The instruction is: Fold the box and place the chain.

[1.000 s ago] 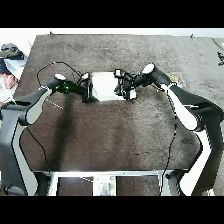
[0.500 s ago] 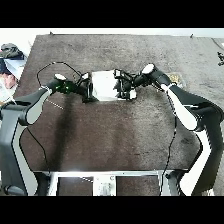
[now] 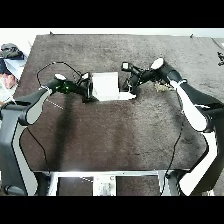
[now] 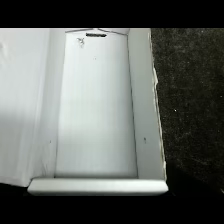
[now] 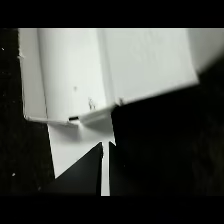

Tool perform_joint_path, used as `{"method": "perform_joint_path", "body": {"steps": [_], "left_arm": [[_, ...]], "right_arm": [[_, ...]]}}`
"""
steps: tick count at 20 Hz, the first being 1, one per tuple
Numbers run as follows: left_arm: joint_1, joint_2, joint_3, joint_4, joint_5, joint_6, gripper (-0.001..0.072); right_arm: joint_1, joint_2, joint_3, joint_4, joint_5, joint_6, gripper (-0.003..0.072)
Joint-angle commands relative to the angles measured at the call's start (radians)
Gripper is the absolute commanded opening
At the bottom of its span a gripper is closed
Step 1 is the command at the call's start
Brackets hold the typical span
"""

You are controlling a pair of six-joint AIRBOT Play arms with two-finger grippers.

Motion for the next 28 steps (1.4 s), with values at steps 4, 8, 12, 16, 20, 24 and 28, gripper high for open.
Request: {"method": "perform_joint_path", "body": {"steps": [4,8,12,16,20,24,28], "left_arm": [[0.001,0.0,0.0,0.0,0.0,0.0,0.0365],[0.001,0.0,0.0,0.0,0.0,0.0,0.0364],[0.001,0.0,0.0,0.0,0.0,0.0,0.0365],[0.001,0.0,0.0,0.0,0.003,0.0,0.0365],[0.001,0.0,0.0,0.0,0.003,0.0,0.0365],[0.001,0.0,0.0,0.0,0.003,0.0,0.0365],[0.001,0.0,0.0,0.0,0.003,0.0,0.0365]], "right_arm": [[-0.111,0.063,0.0,-0.113,0.053,0.643,-0.0009],[-0.205,0.053,-0.019,-0.093,0.082,0.87,-0.0014],[-0.233,0.051,-0.124,0.002,0.042,0.903,-0.0014],[-0.201,0.021,-0.232,0.136,-0.016,0.862,-0.0014],[-0.151,-0.011,-0.284,0.316,-0.014,0.756,-0.0014],[-0.128,-0.003,-0.277,0.417,0.005,0.706,0.0021],[-0.102,0.035,-0.271,0.42,-0.018,0.708,0.0307]]}}
